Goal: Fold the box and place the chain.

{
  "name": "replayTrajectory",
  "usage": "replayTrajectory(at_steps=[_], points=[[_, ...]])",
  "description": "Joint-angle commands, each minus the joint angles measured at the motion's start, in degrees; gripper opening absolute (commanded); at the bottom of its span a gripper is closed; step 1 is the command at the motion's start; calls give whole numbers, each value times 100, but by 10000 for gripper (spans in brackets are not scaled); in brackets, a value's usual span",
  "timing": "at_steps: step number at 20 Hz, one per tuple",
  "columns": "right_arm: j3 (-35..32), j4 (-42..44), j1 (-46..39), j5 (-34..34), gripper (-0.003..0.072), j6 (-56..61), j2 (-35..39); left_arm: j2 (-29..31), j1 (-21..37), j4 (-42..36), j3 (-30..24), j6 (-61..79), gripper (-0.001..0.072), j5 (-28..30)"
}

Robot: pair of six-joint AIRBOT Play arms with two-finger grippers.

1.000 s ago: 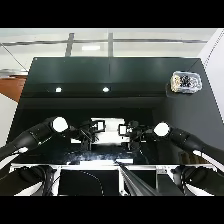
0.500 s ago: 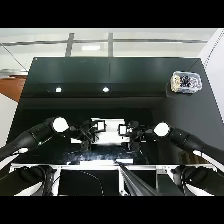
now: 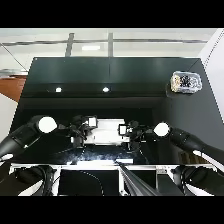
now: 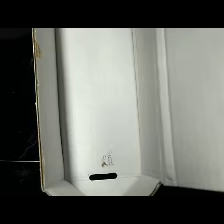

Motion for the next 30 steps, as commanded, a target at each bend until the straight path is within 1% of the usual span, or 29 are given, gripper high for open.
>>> replayTrajectory(at_steps=[1,3,4,5,6,7,10,12,15,16,17,18,19,20,21,22,23,25,26,30], points=[[2,-2,7,2,469,-2,-2,400,511,192,7,-269,33,-636],[2,-2,7,2,469,-2,-2,629,796,286,7,-411,37,-1051],[2,-2,7,2,469,-2,-2,706,940,293,4,-411,106,-1211],[2,-2,7,2,469,-2,-2,745,1088,286,4,-411,242,-1311],[2,-2,7,2,469,-2,-2,750,1202,286,0,-409,474,-1377],[2,-2,7,2,469,-2,-2,748,1266,284,-26,-409,633,-1377],[2,-2,7,2,469,-2,-2,647,1169,96,-201,-199,633,-1088],[2,-2,7,4,469,-2,-2,540,966,-120,-420,433,622,-807],[2,-2,7,2,468,-2,-2,474,608,-439,-638,529,615,133],[2,-2,7,2,469,-2,-2,452,485,-549,-660,529,615,389],[2,-2,7,2,469,-2,-2,420,378,-564,-660,535,614,487],[2,-2,7,2,469,-2,-2,380,271,-553,-660,540,614,518],[2,-2,7,2,469,-2,-2,341,208,-566,-660,535,597,518],[2,-2,7,2,469,-2,-2,308,151,-584,-660,538,490,518],[2,-2,7,2,469,-2,-2,271,111,-605,-660,538,439,525],[2,-2,7,2,469,-2,-2,219,79,-682,-660,538,435,538],[2,-2,7,2,469,-2,-2,157,79,-813,-660,540,386,533],[2,-2,7,4,469,-2,-2,70,81,-881,-660,542,375,570],[2,-2,7,2,469,-2,-2,61,81,-874,-660,542,345,584],[2,-2,7,2,469,-2,-2,61,79,-883,-658,542,337,557]])
